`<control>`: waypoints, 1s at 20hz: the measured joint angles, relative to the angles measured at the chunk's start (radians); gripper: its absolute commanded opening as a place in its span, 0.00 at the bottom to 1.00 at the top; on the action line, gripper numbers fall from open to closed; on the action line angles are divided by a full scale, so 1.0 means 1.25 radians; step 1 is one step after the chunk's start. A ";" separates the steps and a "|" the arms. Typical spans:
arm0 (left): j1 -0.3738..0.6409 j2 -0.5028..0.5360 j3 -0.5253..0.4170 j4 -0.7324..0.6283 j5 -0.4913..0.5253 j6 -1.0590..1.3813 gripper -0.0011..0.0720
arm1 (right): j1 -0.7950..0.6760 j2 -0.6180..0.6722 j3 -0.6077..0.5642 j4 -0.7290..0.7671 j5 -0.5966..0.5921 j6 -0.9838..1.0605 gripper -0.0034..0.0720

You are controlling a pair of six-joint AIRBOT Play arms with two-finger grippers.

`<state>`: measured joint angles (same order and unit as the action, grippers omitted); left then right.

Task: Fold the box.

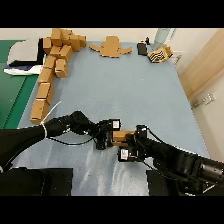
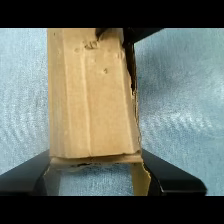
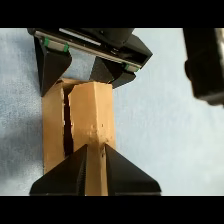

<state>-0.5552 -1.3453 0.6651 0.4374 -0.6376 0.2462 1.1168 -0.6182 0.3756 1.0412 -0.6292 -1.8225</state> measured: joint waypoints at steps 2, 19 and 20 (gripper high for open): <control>0.000 0.000 0.000 0.000 0.000 0.000 0.73 | 0.000 -0.006 -0.001 0.009 0.005 0.000 0.27; 0.000 0.000 0.000 0.000 -0.001 0.000 0.73 | 0.000 -0.049 -0.002 0.128 0.035 -0.002 0.27; 0.000 0.000 0.000 0.000 -0.001 0.000 0.73 | 0.000 -0.049 -0.002 0.139 0.030 -0.002 0.27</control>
